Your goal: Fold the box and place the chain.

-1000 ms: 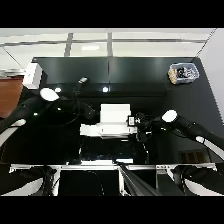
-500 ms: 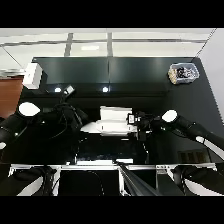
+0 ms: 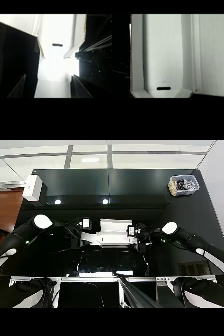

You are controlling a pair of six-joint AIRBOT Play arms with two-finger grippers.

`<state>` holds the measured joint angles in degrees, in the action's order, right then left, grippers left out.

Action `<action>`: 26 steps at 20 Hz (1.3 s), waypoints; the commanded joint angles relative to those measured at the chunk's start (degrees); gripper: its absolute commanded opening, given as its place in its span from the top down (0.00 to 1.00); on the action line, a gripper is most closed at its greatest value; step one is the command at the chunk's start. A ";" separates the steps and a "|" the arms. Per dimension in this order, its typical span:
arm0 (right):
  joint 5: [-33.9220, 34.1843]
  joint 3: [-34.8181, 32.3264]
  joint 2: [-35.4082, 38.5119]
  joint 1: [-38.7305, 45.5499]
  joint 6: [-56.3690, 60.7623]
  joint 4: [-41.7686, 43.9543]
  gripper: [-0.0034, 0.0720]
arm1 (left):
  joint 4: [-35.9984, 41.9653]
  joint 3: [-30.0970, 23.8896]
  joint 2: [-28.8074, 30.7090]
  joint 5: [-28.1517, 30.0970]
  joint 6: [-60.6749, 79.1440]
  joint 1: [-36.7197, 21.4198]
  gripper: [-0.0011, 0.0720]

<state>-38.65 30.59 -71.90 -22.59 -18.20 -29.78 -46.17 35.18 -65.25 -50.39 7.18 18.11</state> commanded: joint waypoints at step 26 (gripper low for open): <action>-0.13 0.02 -0.04 -0.04 -0.02 -0.11 0.61 | 18.58 2.86 -11.06 0.42 5.92 7.39 0.78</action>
<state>-38.83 30.59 -71.90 -22.57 -18.24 -29.93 -29.21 38.00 -75.88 -50.11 13.06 25.21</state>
